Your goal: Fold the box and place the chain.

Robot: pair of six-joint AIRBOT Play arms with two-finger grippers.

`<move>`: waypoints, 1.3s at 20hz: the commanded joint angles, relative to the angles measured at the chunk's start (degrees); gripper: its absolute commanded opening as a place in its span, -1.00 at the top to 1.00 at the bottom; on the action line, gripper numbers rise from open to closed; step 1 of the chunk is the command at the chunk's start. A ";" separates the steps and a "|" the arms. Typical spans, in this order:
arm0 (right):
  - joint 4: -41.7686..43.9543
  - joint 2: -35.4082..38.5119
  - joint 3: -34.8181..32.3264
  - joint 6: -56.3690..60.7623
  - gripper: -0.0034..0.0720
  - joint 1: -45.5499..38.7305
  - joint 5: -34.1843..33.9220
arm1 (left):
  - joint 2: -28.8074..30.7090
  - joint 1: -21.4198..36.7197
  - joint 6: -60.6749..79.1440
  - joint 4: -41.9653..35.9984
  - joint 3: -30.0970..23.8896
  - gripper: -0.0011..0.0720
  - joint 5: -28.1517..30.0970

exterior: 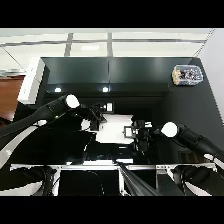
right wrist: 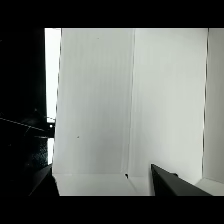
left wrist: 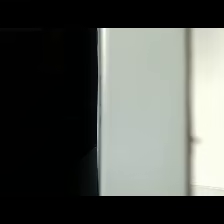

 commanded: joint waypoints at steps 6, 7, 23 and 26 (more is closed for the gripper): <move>0.28 5.86 0.63 0.70 -0.95 -2.64 -2.19 | -0.04 -0.02 -0.04 0.02 -0.04 0.90 -0.55; 0.26 5.86 1.16 0.66 -0.95 -3.65 -2.36 | -0.04 -0.02 -0.04 0.00 -0.04 0.90 -0.55; 15.47 -2.51 4.02 -14.43 -0.95 -11.10 5.75 | -0.04 -0.13 -0.44 -0.22 -0.04 0.90 -2.34; 15.34 -5.75 4.20 -16.76 -0.95 -11.26 5.92 | -0.04 -0.13 -0.46 -0.22 -0.04 0.90 -2.29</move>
